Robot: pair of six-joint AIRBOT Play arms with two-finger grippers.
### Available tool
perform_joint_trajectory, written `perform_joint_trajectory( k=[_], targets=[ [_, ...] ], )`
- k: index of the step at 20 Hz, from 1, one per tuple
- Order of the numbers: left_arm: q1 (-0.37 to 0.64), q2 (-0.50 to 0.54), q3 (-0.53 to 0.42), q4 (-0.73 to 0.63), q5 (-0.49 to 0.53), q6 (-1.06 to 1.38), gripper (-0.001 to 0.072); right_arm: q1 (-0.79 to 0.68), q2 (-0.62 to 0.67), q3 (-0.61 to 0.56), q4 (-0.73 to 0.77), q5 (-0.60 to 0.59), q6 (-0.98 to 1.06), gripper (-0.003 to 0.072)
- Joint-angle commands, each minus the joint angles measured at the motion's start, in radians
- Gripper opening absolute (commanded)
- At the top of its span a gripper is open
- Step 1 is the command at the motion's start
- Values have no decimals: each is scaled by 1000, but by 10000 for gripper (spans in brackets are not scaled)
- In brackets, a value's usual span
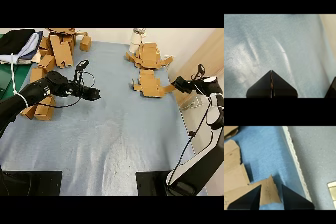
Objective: Fold the box.
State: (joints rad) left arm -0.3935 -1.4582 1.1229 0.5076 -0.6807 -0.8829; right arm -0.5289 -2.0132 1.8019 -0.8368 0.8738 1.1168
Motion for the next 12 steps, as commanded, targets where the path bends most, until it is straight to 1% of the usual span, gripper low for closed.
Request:
perform_joint_trajectory(
  k=[1, 3, 4, 5, 7, 8, 9, 11, 12],
  targets=[
    [0, -1, 1, 0, -2, -1, 14, 37, -45, 21, 6, 23, -11, 412],
    [0, -1, 1, 0, -10, -12, 13, 55, -55, 21, -3, 39, -11, 401],
    [0, -1, 1, 0, -10, -29, 14, 63, -55, 21, -20, 41, -11, 378],
    [0, -1, 1, 0, -10, -34, 13, 67, -55, 29, -29, 62, -11, 267],
    [0, -1, 1, 0, -11, -34, 13, 68, -55, 51, -47, 117, -11, 148],
    [0, -1, 1, 0, -11, -34, 13, 68, -55, 63, -49, 143, -11, 128],
    [0, -1, 1, 0, -11, -35, 13, 68, -53, 80, -49, 175, -11, 32],
    [2, -1, 1, 0, -12, -87, 13, 70, -45, 111, -48, 231, -23, 5],
    [4, -1, 1, 1, -17, -112, 13, 74, -38, 121, -45, 257, -32, 4]
  ],
)
